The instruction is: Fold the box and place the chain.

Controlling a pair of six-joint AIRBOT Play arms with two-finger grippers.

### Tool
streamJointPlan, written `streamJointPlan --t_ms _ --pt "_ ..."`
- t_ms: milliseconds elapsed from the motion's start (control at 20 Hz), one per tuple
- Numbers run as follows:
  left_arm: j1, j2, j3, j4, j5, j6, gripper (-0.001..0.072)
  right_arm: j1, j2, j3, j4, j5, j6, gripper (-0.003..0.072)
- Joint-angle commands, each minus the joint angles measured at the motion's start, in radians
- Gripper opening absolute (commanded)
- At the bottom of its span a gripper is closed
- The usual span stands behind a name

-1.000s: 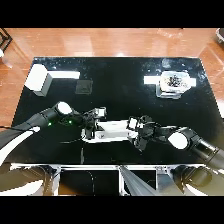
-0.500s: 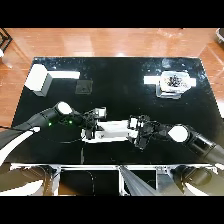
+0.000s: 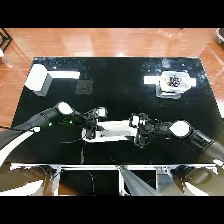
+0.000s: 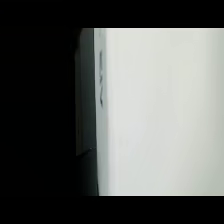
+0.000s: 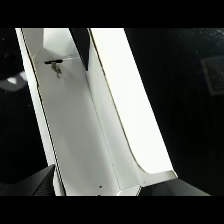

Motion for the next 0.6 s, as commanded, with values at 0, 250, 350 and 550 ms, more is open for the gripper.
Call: streamJointPlan --t_ms 0,250,350,550 --pt "0.000 0.000 0.000 0.000 0.008 0.001 0.0015 -0.004 -0.033 0.000 0.026 0.057 -0.064 0.0702" --pt "0.000 0.000 0.000 0.000 0.014 -0.002 0.0015 -0.004 -0.111 0.000 0.012 0.067 -0.116 0.0701" --pt "0.000 0.000 0.000 0.000 0.014 -0.002 0.0015 -0.004 -0.144 0.000 0.010 0.068 -0.150 0.0701" --pt "0.000 0.000 0.000 0.000 0.014 -0.003 0.0015 -0.004 -0.175 0.000 0.011 0.055 -0.171 0.0701"
